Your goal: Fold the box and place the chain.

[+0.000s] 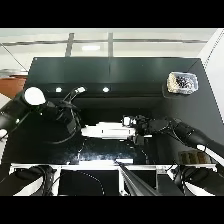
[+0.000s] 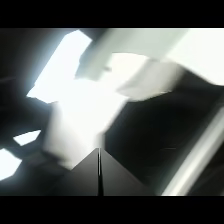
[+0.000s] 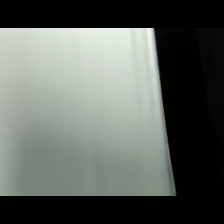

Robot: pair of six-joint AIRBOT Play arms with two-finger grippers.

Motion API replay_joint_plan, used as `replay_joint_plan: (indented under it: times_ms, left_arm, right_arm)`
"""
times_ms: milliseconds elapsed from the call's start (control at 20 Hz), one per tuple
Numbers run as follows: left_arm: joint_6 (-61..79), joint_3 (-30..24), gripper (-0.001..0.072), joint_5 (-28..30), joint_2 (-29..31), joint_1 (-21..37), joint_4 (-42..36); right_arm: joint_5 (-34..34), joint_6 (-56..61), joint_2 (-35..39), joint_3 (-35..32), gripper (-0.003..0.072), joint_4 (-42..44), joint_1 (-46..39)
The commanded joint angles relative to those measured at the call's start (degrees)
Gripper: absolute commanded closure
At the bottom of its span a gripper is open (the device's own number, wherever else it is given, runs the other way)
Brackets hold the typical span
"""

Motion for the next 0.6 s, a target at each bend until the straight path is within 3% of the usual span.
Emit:
replay_joint_plan:
  times_ms: [0, 100, 200, 400, 550]
  left_arm:
    - [4.0, -10.0, 0.0682, 4.0, 5.7, 0.9, -21.2]
    - [10.6, -16.0, 0.0682, 11.3, 6.7, -0.7, -35.5]
    - [16.4, -19.8, 0.0682, 18.5, 6.4, -3.2, -44.3]
    - [21.4, -21.2, 0.0680, 34.2, 6.4, -8.4, -51.0]
    - [26.1, -21.2, 0.0680, 39.8, 5.2, -10.1, -53.0]
  right_arm:
    - [0.0, 0.0, 0.0, 0.0, 0.0278, 0.0, 0.0]
    - [0.0, 0.0, 0.0, 0.0, 0.0279, 0.0, 0.0]
    - [0.0, 0.0, 0.0, 0.0, 0.0279, 0.0, 0.0]
    - [-0.2, 0.0, 0.0, 0.0, 0.0279, 0.0, 0.0]
    - [-0.2, 0.0, 0.0, 0.0, 0.0279, 0.0, 0.0]
